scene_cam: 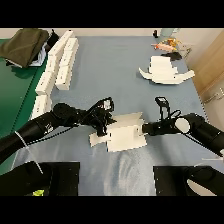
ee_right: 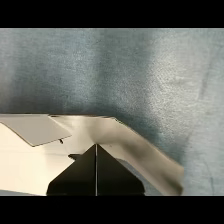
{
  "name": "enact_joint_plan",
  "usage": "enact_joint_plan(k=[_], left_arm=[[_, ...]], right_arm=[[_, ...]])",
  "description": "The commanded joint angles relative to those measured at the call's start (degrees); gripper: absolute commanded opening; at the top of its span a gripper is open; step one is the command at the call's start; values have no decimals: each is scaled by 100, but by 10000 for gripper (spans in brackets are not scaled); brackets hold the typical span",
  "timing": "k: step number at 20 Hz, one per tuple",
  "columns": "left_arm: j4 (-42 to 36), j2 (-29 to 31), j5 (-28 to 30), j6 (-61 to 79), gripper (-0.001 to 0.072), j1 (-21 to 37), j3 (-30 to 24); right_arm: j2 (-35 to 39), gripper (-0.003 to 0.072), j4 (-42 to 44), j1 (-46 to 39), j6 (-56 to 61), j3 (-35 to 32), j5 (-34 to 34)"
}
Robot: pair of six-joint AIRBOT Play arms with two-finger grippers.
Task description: Fold the box.
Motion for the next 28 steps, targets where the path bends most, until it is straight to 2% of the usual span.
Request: enact_joint_plan(k=[1,4,8,10,22,28], left_arm=[[-17,2,177,221,12,-37,-42],[-125,4,181,369,12,-37,-212],[-1292,4,179,1840,12,-37,-503],[-1523,2,177,2208,11,-37,-605],[-1384,-363,94,2328,12,-37,-704],[-1134,-363,-343,1742,15,-37,-704]], right_arm=[[-46,5,22,0,2,-4,-59],[-7,5,105,0,2,66,-50],[20,5,105,0,2,140,-39],[20,5,103,0,4,142,9],[31,5,-94,0,111,146,11],[33,5,-452,0,289,199,24]])
